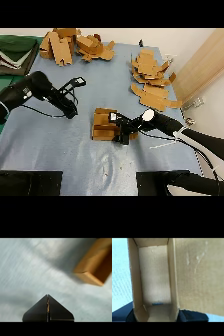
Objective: Fold the box.
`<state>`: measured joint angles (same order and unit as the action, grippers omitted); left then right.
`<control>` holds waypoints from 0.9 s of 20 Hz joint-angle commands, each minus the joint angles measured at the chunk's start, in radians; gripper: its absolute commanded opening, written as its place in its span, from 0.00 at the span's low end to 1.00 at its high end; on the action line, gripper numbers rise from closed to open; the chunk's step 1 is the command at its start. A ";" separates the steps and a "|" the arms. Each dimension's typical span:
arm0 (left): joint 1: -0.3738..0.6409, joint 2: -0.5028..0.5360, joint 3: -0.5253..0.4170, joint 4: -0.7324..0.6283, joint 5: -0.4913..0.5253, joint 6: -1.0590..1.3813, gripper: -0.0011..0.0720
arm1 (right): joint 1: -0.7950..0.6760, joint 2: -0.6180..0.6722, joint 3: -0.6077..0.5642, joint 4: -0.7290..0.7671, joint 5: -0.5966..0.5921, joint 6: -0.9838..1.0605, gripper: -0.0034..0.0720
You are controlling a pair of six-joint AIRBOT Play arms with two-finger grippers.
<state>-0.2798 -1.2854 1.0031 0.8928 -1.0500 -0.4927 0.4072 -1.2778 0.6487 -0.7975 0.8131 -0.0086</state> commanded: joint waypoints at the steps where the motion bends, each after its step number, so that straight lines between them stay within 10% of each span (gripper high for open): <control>1: 0.092 -0.003 -0.081 -0.508 -0.148 0.583 0.03 | 0.000 0.000 0.000 0.000 -0.002 0.000 0.73; 4: 0.074 0.015 -0.220 -0.670 -0.254 0.823 0.03 | 0.000 0.000 0.000 0.000 0.000 0.000 0.73; 9: 0.074 0.129 -0.521 -0.687 -0.005 1.315 0.09 | 0.000 0.000 0.000 0.000 -0.002 0.000 0.73; 11: 0.074 0.126 -0.536 -0.664 0.076 1.346 0.87 | 0.000 0.000 0.000 0.001 -0.001 0.000 0.73; 18: -0.044 0.124 -0.537 -0.716 0.257 1.298 0.96 | 0.000 0.000 0.000 0.008 0.000 0.000 0.73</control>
<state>-0.2649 -1.1641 0.4747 0.1989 -0.8982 0.8112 0.4072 -1.2778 0.6487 -0.7925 0.8124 -0.0082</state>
